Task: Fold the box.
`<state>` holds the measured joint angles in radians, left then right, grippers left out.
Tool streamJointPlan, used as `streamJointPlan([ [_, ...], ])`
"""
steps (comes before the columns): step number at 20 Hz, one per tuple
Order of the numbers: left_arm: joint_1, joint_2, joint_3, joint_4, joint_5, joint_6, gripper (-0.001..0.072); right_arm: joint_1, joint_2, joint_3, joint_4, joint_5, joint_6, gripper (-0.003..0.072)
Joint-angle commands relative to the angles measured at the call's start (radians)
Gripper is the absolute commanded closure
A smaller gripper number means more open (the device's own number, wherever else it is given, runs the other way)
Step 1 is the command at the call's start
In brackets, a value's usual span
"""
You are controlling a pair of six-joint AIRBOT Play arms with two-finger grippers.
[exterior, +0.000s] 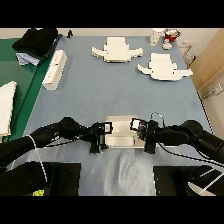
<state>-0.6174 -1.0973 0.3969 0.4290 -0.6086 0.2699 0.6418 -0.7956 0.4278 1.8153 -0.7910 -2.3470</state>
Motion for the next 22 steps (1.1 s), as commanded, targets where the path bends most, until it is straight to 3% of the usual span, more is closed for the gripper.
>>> streamJointPlan([
  [1,0.000,0.000,0.001,0.002,-0.001,0.002,0.0241,-0.001,0.001,0.086,-0.390,-0.256,0.544,0.0680],
  [4,0.000,0.000,0.001,0.002,-0.001,0.002,0.0241,-0.054,0.001,0.143,-0.597,-0.419,0.808,0.0680],
  [6,0.000,0.000,0.001,0.002,-0.001,0.002,0.0241,-0.195,0.001,0.150,-0.591,-0.444,0.940,0.0681],
  [8,0.000,0.000,0.001,0.002,-0.001,0.002,0.0241,-0.392,-0.004,0.144,-0.398,-0.433,0.954,0.0681],
  [13,0.000,0.000,0.001,0.002,-0.001,0.002,0.0241,-0.821,-0.087,0.084,0.214,-0.422,0.613,0.0681],
  [22,0.000,0.000,0.001,0.002,-0.001,0.002,0.0241,-0.864,-0.243,-0.055,0.463,-0.411,0.427,0.0682],
])
